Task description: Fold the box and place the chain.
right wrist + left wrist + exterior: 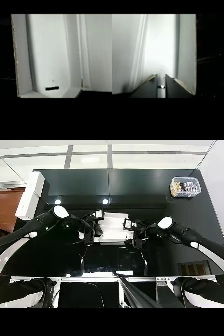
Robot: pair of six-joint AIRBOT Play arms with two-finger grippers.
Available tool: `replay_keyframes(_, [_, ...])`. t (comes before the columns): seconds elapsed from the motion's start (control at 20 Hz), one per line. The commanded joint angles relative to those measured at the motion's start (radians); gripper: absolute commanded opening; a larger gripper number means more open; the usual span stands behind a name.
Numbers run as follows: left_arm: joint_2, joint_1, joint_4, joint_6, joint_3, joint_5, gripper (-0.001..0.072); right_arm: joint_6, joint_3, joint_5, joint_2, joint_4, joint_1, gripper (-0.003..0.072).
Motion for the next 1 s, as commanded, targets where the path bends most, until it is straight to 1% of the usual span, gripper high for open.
replay_keyframes(0.0, [0.057, 0.019, 0.251, -0.280, 0.037, -0.034, 0.0025, 0.000, 0.001, 0.000, -0.001, -0.001, 0.000, 0.0477])
replay_keyframes(0.1, [0.144, 0.056, 0.448, -0.497, 0.042, -0.034, 0.0024, 0.000, 0.001, 0.000, -0.001, 0.000, 0.000, 0.0477])
replay_keyframes(0.15, [0.188, 0.088, 0.518, -0.623, 0.041, -0.035, 0.0025, 0.000, 0.001, 0.000, -0.001, 0.000, 0.000, 0.0477])
replay_keyframes(0.25, [0.247, 0.179, 0.561, -0.897, 0.031, -0.050, 0.0025, 0.000, 0.001, 0.000, -0.001, 0.000, 0.000, 0.0477])
replay_keyframes(0.35, [0.253, 0.298, 0.550, -1.149, 0.000, -0.117, 0.0026, 0.000, 0.001, 0.000, -0.001, 0.000, 0.000, 0.0477])
replay_keyframes(0.4, [0.240, 0.364, 0.509, -1.257, -0.028, -0.163, 0.0026, 0.000, 0.001, 0.000, -0.001, -0.001, 0.000, 0.0477])
replay_keyframes(0.45, [0.221, 0.425, 0.428, -1.294, -0.060, -0.208, 0.0026, 0.000, 0.001, 0.000, -0.001, 0.000, 0.000, 0.0477])
replay_keyframes(0.55, [0.169, 0.542, 0.173, -1.244, -0.134, -0.279, 0.0026, 0.000, 0.001, 0.000, -0.001, -0.001, 0.000, 0.0477])
replay_keyframes(0.6, [0.138, 0.584, 0.037, -1.177, -0.169, -0.293, 0.0026, 0.000, 0.001, 0.000, -0.001, -0.001, 0.000, 0.0477])
replay_keyframes(0.65, [0.109, 0.604, -0.054, -1.136, -0.193, -0.290, 0.0025, 0.000, 0.001, 0.000, -0.001, 0.000, 0.000, 0.0477])
replay_keyframes(0.7, [0.079, 0.605, -0.088, -1.128, -0.203, -0.280, 0.0025, 0.000, 0.001, 0.000, -0.001, -0.001, 0.000, 0.0477])
replay_keyframes(0.75, [0.047, 0.584, -0.086, -1.127, -0.202, -0.266, 0.0025, 0.000, 0.001, 0.000, -0.001, 0.000, 0.000, 0.0477])
replay_keyframes(0.85, [-0.003, 0.518, -0.092, -1.126, -0.199, -0.231, 0.0025, 0.000, 0.001, 0.000, -0.001, 0.000, 0.000, 0.0477])
replay_keyframes(0.95, [-0.041, 0.439, -0.136, -1.094, -0.193, -0.220, 0.0025, 0.000, 0.001, 0.000, -0.001, -0.001, 0.000, 0.0477])
